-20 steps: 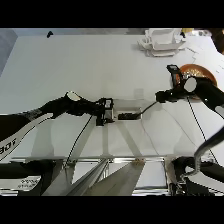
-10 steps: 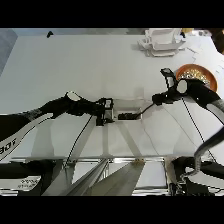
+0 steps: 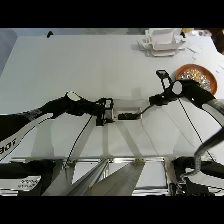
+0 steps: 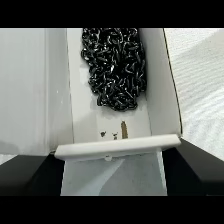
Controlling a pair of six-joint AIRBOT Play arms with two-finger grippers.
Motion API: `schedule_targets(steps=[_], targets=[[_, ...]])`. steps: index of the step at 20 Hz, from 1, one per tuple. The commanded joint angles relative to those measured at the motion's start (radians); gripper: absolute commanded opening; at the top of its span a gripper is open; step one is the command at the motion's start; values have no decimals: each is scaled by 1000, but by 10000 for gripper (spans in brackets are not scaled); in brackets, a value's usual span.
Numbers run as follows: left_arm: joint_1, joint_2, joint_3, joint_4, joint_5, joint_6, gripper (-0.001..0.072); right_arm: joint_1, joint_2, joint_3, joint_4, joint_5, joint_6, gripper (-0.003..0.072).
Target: Fold the box and place the chain.
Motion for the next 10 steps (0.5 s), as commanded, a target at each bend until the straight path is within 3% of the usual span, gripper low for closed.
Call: schedule_targets(steps=[1, 10], targets=[[0, 0, 1, 0, 0, 0, 12, 4, 31, 0, -5, 31, -11, 22], [0, 0, 1, 0, 0, 0, 12, 73, 423, 0, 159, 135, -76, 23]])
